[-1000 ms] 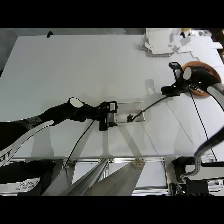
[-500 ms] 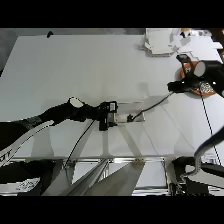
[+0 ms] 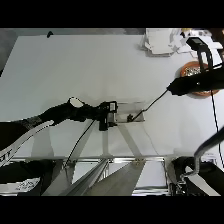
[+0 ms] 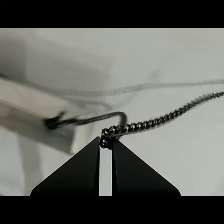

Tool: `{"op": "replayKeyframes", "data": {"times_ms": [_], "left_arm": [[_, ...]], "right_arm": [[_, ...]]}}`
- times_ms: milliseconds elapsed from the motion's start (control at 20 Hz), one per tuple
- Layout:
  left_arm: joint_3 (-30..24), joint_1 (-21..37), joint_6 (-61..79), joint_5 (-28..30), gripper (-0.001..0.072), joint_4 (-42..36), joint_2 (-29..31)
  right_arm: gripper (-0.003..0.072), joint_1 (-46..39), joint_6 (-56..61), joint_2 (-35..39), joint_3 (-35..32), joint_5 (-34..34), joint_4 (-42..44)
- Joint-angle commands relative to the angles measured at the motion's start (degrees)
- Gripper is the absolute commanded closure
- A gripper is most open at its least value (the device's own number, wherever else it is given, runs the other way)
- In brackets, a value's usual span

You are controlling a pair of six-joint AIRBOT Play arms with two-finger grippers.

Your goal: Fold the box and place the chain.

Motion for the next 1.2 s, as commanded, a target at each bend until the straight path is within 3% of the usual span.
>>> {"op": "replayKeyframes", "data": {"times_ms": [0,400,750,1050,1150], "left_arm": [[0.0,0.0,0.0,0.0,0.0455,0.0,0.0],[0.0,0.0,0.0,0.0,0.0455,0.0,0.0],[0.0,0.0,0.0,0.0,0.0455,0.0,0.0],[0.0,0.0,0.0,0.0,0.0455,0.0,0.0],[0.0,0.0,0.0,0.0,0.0455,0.0,0.0]], "right_arm": [[0.0669,6.4,-0.8,6.4,0.0,1.6,3.9],[0.0669,19.1,-0.6,6.9,-1.0,-6.2,6.7],[0.0668,22.0,-0.8,4.1,-14.7,-18.9,7.0],[0.0665,25.0,-0.8,-3.5,-23.1,-28.4,6.8],[0.0600,25.0,-0.8,-6.5,-23.4,-29.5,6.8]]}}
